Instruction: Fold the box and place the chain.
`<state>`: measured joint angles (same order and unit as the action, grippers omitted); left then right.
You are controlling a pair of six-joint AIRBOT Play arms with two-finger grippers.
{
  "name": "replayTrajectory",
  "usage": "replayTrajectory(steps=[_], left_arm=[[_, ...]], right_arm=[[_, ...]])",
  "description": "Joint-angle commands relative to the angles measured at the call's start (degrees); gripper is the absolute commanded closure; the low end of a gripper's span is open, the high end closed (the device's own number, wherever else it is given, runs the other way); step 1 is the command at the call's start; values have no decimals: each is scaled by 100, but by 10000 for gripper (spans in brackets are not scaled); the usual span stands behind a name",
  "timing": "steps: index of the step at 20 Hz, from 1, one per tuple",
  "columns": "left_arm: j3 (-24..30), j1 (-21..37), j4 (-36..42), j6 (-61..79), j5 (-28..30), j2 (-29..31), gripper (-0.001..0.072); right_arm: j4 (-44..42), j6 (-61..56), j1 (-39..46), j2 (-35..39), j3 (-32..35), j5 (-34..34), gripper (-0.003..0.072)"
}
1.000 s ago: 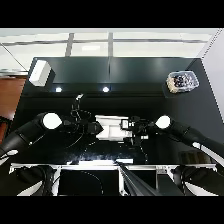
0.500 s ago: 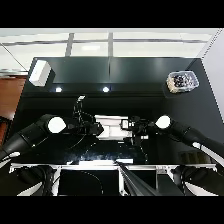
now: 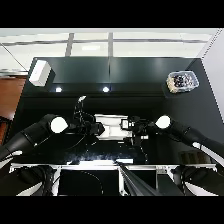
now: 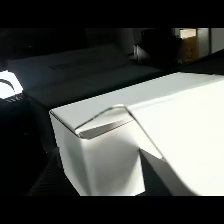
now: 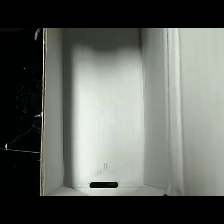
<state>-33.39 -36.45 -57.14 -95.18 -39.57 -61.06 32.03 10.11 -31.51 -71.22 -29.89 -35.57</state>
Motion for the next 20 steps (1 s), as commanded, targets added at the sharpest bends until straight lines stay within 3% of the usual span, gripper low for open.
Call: replayTrajectory(steps=[1, 20], left_arm=[[-2, 0, 35, -4, 20, -15, 58], [-7, 129, 166, -133, 192, -17, 69]], right_arm=[[-2, 0, -4, -2, 2, 0, 287], [-2, 0, -4, -2, 2, 2, 286]])
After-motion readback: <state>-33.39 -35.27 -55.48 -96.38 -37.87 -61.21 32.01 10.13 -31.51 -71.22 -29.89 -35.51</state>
